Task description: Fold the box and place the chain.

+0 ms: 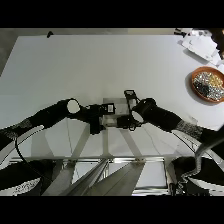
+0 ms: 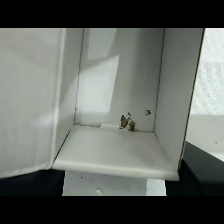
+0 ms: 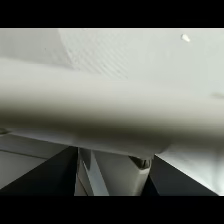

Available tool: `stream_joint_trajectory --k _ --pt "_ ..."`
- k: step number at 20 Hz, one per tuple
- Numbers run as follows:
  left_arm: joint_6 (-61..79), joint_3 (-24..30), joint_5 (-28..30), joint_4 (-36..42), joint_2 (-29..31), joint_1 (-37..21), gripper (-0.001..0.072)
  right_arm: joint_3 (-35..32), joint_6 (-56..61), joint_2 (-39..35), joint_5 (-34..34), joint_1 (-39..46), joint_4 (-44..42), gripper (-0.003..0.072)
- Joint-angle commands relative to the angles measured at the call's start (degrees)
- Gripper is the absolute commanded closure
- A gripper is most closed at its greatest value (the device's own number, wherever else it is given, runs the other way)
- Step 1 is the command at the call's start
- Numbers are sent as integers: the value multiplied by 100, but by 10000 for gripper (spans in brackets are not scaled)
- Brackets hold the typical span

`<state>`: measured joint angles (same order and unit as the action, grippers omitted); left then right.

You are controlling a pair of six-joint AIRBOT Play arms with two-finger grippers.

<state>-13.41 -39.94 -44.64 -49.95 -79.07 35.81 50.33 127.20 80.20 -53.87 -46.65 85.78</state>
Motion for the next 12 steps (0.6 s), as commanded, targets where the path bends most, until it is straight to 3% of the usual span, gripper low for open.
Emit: stream_joint_trajectory --k 1,4,10,12 --pt "7 -2 2 -2 -2 0 298 337 179 195 -485 -7 369 350" --pt "7 -2 2 -2 -2 0 298 448 184 284 -503 -7 376 352" --pt "7 -2 2 -2 -2 0 298 448 179 284 -573 -7 297 662" --pt "7 -2 2 -2 -2 0 298 448 181 286 -573 -7 271 676"
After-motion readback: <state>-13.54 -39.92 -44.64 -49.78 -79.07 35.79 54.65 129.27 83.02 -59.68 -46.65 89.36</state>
